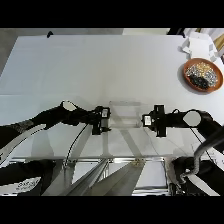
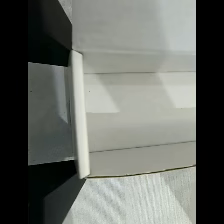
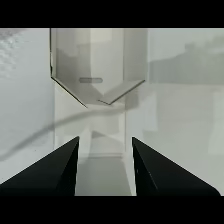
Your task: Fold the box and place the chain.
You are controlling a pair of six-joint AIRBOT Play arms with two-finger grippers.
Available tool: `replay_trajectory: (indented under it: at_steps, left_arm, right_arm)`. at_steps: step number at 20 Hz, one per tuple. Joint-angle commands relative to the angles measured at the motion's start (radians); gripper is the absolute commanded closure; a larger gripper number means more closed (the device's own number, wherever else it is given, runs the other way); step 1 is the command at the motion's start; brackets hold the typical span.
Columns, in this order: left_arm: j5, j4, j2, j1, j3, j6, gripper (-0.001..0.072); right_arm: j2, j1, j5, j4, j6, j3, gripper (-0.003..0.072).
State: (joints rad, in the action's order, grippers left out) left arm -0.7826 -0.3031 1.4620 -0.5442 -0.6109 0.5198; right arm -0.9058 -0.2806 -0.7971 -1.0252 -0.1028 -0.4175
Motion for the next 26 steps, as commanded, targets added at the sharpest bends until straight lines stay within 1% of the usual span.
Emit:
replay_trajectory:
  at_steps: [1, 5, 10, 16, 19, 20, 21, 24, 26]
  left_arm:
    - [0.000, 0.000, 0.000, 0.000, 0.000, 0.000, 0.0459]
    - [0.000, 0.000, 0.000, 0.000, 0.000, 0.000, 0.0459]
    - [0.000, 0.000, 0.000, 0.000, 0.000, 0.000, 0.0459]
    - [0.000, 0.000, 0.000, 0.000, 0.000, 0.000, 0.0459]
    - [0.000, 0.000, 0.000, 0.000, 0.000, 0.000, 0.0459]
    - [0.000, 0.000, 0.000, 0.000, 0.000, 0.000, 0.0459]
    - [0.000, 0.000, 0.000, 0.000, 0.000, 0.000, 0.0459]
    - [0.000, 0.000, 0.000, 0.000, 0.000, 0.000, 0.0459]
    - [0.000, 0.000, 0.000, 0.000, 0.000, 0.000, 0.0459]
  right_arm:
    - [-0.035, -0.001, 0.018, 0.075, -0.083, 0.000, 0.0401]
    - [-0.044, -0.001, 0.024, 0.136, -0.090, 0.000, 0.0401]
    - [-0.056, -0.001, 0.016, 0.146, -0.090, 0.000, 0.0470]
    - [-0.056, -0.021, 0.009, 0.189, -0.090, 0.000, 0.0470]
    - [-0.060, -0.052, 0.043, 0.193, -0.090, 0.000, 0.0473]
    - [-0.067, -0.052, 0.049, 0.194, -0.090, 0.000, 0.0512]
    - [-0.074, -0.052, 0.049, 0.195, -0.090, 0.000, 0.0517]
    - [-0.097, -0.063, 0.061, 0.204, -0.091, 0.000, 0.0517]
    - [-0.100, -0.078, 0.094, 0.217, -0.097, 0.000, 0.0517]
